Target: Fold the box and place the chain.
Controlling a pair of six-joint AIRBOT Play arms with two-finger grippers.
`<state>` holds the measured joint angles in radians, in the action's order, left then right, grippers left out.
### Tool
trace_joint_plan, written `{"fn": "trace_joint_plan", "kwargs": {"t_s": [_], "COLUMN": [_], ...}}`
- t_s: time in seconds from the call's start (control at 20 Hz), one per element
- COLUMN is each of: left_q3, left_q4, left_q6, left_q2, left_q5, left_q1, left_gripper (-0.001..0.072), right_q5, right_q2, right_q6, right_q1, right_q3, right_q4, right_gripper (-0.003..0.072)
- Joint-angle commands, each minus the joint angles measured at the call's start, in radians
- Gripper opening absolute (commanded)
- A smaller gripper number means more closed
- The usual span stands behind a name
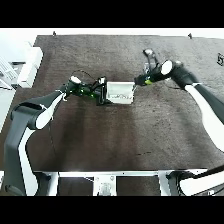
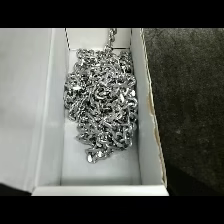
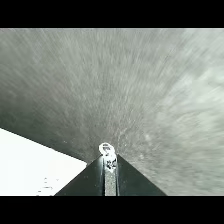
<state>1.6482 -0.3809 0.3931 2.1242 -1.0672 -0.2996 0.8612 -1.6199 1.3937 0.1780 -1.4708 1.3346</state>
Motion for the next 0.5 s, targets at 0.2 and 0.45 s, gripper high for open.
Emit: {"fn": "trace_joint_plan", "kwargs": {"t_s": [0.2, 0.45], "left_q3": [0.001, 0.0], "left_q4": [0.0, 0.0], "left_q6": [0.0, 0.0], "left_q2": [0.0, 0.0], "left_q5": [0.0, 0.0], "left_q1": [0.001, 0.001], "left_gripper": [0.0479, 0.0479], "right_q5": [0.095, 0.095], "right_q2": [0.264, 0.346], "right_q6": [0.02, 0.019], "right_q1": [0.046, 0.116], "right_q3": [-0.001, -0.001], "right_q4": [0.039, 0.039], "right_gripper": [0.0014, 0.0014]}}
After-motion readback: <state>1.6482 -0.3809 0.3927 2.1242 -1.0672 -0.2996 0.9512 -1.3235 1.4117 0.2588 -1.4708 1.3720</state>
